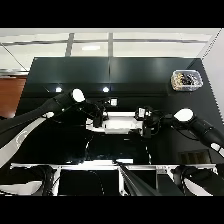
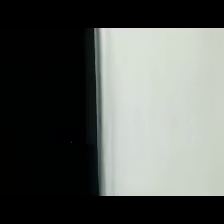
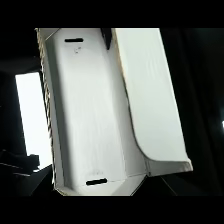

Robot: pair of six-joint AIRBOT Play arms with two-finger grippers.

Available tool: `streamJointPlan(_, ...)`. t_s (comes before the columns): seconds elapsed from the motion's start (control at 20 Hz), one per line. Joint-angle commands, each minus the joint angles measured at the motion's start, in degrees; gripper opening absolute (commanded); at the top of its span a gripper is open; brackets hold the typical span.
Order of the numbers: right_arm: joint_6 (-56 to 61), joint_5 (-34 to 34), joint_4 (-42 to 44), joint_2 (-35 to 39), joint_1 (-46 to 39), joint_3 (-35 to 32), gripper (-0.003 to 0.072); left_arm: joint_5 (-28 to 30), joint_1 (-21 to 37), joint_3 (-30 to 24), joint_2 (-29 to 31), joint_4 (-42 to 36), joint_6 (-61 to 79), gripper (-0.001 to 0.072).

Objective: Fold the box and place the chain.

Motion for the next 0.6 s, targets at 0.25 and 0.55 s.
streamJointPlan(0.25, -2.19, -2.73, -0.57, -3.67, 3.37, -0.85, 0.0701, 0.22, -0.02, -0.02, 0.00, -0.07, 0.59, 0.0032)
streamJointPlan(0.55, -2.19, -5.99, 0.94, -6.12, 4.42, -0.83, 0.0701, 0.17, -0.02, -0.02, 0.00, -0.24, 0.57, 0.0032)
